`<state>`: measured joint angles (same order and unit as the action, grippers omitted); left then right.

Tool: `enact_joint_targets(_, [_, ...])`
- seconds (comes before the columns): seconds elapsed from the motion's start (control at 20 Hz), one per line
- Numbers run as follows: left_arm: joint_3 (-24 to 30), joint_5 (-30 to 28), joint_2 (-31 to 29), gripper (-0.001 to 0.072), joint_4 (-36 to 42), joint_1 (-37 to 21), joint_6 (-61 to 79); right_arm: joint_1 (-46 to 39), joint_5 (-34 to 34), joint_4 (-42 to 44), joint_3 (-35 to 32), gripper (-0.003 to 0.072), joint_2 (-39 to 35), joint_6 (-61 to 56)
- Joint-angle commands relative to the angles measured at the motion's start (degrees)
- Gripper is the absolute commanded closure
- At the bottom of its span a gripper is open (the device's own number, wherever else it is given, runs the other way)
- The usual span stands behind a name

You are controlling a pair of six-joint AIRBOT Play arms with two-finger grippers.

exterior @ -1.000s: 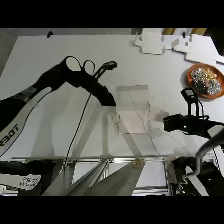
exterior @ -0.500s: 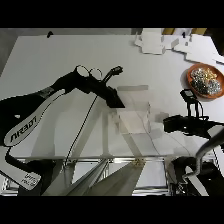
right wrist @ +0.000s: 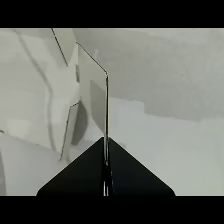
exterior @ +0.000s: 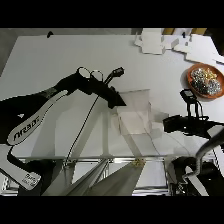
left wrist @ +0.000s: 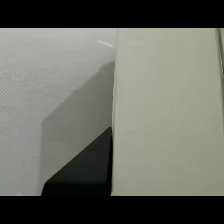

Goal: Fold the box and place the chain.

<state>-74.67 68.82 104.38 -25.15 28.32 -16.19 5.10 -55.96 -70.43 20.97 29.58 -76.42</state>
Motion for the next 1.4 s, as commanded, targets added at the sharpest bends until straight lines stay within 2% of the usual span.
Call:
enact_joint_targets(0.0, [0.02, 1.36, -1.09, 0.0704, -1.81, -0.13, 1.84, 0.07, -0.17, -0.02, 1.07, 0.0643, -0.04, 1.86])
enact_joint_targets(0.05, [0.02, 1.31, -2.27, 0.0705, -3.34, -0.13, 1.81, 0.07, -0.79, -0.09, 2.25, 0.0599, -0.04, 1.97])
enact_joint_targets(0.15, [0.02, 1.49, -5.88, 0.0709, -7.93, -0.02, -1.99, 0.07, -2.54, -0.28, 5.66, 0.0437, -0.04, 3.48])
enact_joint_targets(0.2, [0.04, 2.27, -7.98, 0.071, -10.78, -0.02, -6.62, 0.07, -3.96, -0.35, 7.56, 0.0383, -0.04, 4.96])
enact_joint_targets(0.3, [1.95, 3.78, -12.33, 0.0712, -13.49, 0.0, -6.51, 0.07, -6.54, -1.57, 11.23, 0.0364, -0.46, 6.47])
enact_joint_targets(0.4, [6.56, 2.6, -16.74, 0.0712, -12.13, 0.31, -2.23, 0.07, -7.02, -3.63, 13.29, 0.0364, -1.7, 6.47])
enact_joint_targets(0.55, [14.4, -6.05, -19.87, 0.071, -5.2, 1.01, 7.17, 0.07, -7.13, -3.69, 13.42, 0.0365, -2.67, 6.4])
enact_joint_targets(0.6, [16.15, -7.65, -19.47, 0.0709, -1.77, 1.07, 10.01, 0.07, -7.21, -3.52, 13.42, 0.0365, -2.67, 6.4])
enact_joint_targets(0.65, [16.94, -7.76, -18.75, 0.0708, -1.57, 1.22, 12.26, 0.07, -7.26, -2.95, 13.42, 0.0365, -2.67, 6.4])
enact_joint_targets(0.8, [16.94, -7.82, -16.72, 0.0706, -12.59, 2.95, 12.55, 0.07, -7.26, -2.16, 13.42, 0.0366, -2.67, 6.4])
enact_joint_targets(0.9, [16.94, -8.92, -16.59, 0.0706, -16.76, 4.63, 11.67, 0.07, -7.08, -2.19, 13.4, 0.0366, -2.64, 6.43])
enact_joint_targets(1.15, [16.94, -19.61, -16.59, 0.0706, -16.46, 9.01, 11.72, 0.07, -7.06, -2.19, 13.4, 0.0366, -2.64, 6.43])
enact_joint_targets(1.35, [16.94, -20.57, -14.99, 0.0707, -11.76, 9.03, 13.75, 0.07, -7.04, -2.19, 13.35, 0.0366, -2.64, 6.43])
